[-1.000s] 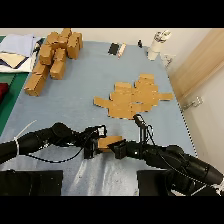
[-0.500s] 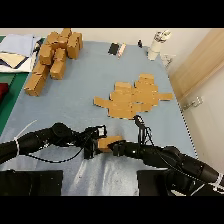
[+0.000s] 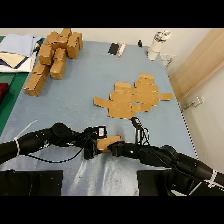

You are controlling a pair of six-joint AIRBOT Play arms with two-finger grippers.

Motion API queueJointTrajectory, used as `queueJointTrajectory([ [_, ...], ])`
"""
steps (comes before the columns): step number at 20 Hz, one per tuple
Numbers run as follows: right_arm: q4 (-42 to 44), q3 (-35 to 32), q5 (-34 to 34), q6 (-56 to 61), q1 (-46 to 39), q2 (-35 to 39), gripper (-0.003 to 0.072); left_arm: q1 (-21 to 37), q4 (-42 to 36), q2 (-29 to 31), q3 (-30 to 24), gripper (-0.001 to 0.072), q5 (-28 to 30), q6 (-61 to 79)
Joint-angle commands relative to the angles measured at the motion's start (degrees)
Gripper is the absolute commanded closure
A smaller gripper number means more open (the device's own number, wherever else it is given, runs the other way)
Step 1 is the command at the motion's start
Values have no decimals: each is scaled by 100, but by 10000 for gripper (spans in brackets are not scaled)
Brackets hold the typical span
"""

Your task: Fold the box.

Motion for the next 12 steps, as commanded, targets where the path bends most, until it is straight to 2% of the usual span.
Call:
queueJointTrajectory([
  [1, -24, -4, -33, -7, 7, -55, 685, 4, -11, 2, 0, 234, -2, -4],
  [12, -85, -4, -11, -4, 4, -190, 685, 2, -11, 2, 0, 234, -2, -4],
])
